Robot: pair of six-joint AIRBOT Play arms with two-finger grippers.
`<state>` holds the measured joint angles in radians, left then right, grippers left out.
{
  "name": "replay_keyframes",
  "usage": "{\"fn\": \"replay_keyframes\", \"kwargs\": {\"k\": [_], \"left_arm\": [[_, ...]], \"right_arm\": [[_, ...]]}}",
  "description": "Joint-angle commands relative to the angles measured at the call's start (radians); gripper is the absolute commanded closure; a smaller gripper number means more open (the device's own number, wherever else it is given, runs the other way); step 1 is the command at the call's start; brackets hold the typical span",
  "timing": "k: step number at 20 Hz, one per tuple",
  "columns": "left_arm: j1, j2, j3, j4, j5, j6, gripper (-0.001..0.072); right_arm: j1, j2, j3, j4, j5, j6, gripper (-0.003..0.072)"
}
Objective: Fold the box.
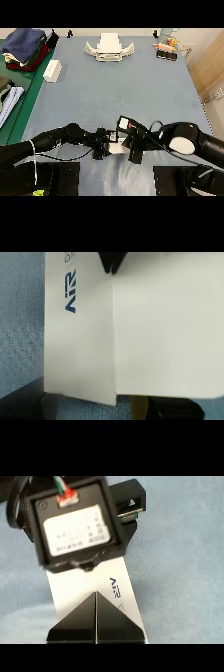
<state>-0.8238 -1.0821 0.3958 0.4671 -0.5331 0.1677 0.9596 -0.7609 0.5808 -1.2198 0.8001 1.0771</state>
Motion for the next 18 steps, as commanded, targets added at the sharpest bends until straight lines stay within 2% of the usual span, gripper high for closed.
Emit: {"fn": "replay_keyframes", "kwargs": {"k": [1,2,3,4,7,8,10,12,18], "left_arm": [[0.001,-0.001,0.000,0.000,0.000,0.000,0.0289],[0.001,-0.001,0.000,0.000,0.000,0.000,0.0289],[0.001,-0.001,0.000,0.000,0.000,0.000,0.0289],[0.001,-0.001,0.000,0.000,0.000,0.000,0.0289],[0.001,-0.001,0.000,0.000,0.000,0.000,0.0290],[0.001,-0.001,0.000,0.000,0.000,0.000,0.0289],[0.001,-0.001,0.000,0.000,0.000,0.000,0.0289],[0.001,-0.001,0.000,0.000,0.000,0.000,0.0289],[0.001,-0.001,0.000,0.000,0.000,0.000,0.0289]], "right_arm": [[0.057,0.091,-0.087,-0.104,-0.087,0.005,0.0612],[0.058,0.097,-0.093,-0.131,-0.085,0.002,0.0472],[0.057,0.097,-0.093,-0.154,-0.084,-0.013,0.0301],[0.057,0.097,-0.093,-0.169,-0.085,-0.040,0.0261],[0.057,0.097,-0.093,-0.172,-0.092,-0.114,0.0259],[0.058,0.096,-0.093,-0.172,-0.091,-0.133,0.0202],[0.059,0.093,-0.093,-0.171,-0.091,-0.174,0.0196],[0.059,0.093,-0.093,-0.163,-0.091,-0.204,0.0099],[0.071,0.039,-0.094,-0.136,-0.080,-0.222,0.0099]]}}
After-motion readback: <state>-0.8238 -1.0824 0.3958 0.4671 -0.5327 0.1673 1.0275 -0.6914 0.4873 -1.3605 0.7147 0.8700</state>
